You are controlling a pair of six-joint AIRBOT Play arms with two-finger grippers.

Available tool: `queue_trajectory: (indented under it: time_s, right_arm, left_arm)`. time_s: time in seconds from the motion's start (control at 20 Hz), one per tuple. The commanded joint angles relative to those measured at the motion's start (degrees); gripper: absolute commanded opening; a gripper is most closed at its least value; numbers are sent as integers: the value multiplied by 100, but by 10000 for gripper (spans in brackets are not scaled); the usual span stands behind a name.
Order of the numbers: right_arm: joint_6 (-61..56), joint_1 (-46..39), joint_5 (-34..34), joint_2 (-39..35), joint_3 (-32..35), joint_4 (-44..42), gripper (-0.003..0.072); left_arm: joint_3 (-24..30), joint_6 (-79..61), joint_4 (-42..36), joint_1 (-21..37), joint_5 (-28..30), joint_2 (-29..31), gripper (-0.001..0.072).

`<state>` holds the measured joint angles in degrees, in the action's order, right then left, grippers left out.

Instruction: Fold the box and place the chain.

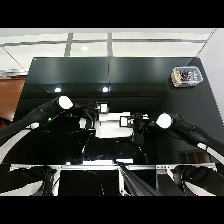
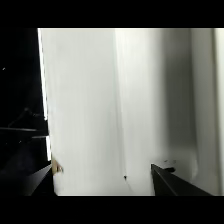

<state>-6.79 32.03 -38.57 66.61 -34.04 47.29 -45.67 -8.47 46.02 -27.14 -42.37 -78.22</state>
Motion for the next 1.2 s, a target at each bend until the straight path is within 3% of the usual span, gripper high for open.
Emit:
queue_trajectory:
  time_s: [0.0, 0.1, 0.7, 1.05, 1.15]
  right_arm:
    - [24, 79, 437, -146, -2, 155, 710]
    - [22, 33, 385, -376, -31, 527, 710]
    - [190, -629, 302, -560, -125, 133, 709]
    - [2087, -697, 269, 205, -125, -1867, 709]
    - [2490, -763, 68, 492, -125, -2090, 709]
  left_arm:
    - [-4, -7, -2, -2, -11, -2, 27]
    - [-4, -7, -2, -2, -15, -2, 26]
    - [-4, -9, -2, -2, -7, -4, 26]
    - [-4, -9, -4, -2, -7, -4, 26]
    - [-4, -9, -4, -2, -7, -4, 26]
